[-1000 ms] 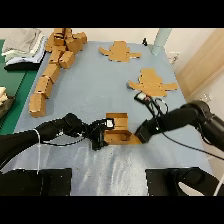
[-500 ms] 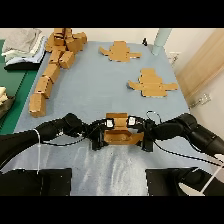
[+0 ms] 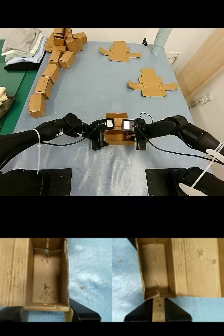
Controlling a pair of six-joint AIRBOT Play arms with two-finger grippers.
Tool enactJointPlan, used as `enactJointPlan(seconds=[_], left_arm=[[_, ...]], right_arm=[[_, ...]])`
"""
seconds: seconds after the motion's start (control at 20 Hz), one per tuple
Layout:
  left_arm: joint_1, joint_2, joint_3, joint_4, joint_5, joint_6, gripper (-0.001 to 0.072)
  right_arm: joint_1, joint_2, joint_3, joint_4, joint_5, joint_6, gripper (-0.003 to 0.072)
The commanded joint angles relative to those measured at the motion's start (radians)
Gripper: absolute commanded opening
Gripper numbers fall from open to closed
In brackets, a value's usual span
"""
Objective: Fold the box.
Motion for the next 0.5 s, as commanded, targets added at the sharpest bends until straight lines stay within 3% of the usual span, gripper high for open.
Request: enactJointPlan(seconds=[0.0,0.15,0.25,0.3,0.45], left_arm=[[-0.001,0.000,0.001,0.000,0.000,0.000,0.0394],[-0.001,0.000,0.001,0.000,0.000,0.000,0.0395],[-0.001,0.000,0.001,0.000,0.000,0.000,0.0394],[-0.001,0.000,0.001,0.000,0.000,0.000,0.0395],[-0.001,0.000,0.001,0.000,0.000,0.000,0.0394]], right_arm=[[0.034,-0.011,0.000,0.033,0.052,-0.035,0.0180],[0.043,-0.047,0.000,0.034,0.069,-0.035,0.0194],[0.043,-0.058,0.000,0.042,0.065,-0.035,0.0541],[0.043,-0.060,0.000,0.041,0.057,-0.035,0.0595],[0.043,-0.060,0.000,0.041,0.047,-0.035,0.0603]])
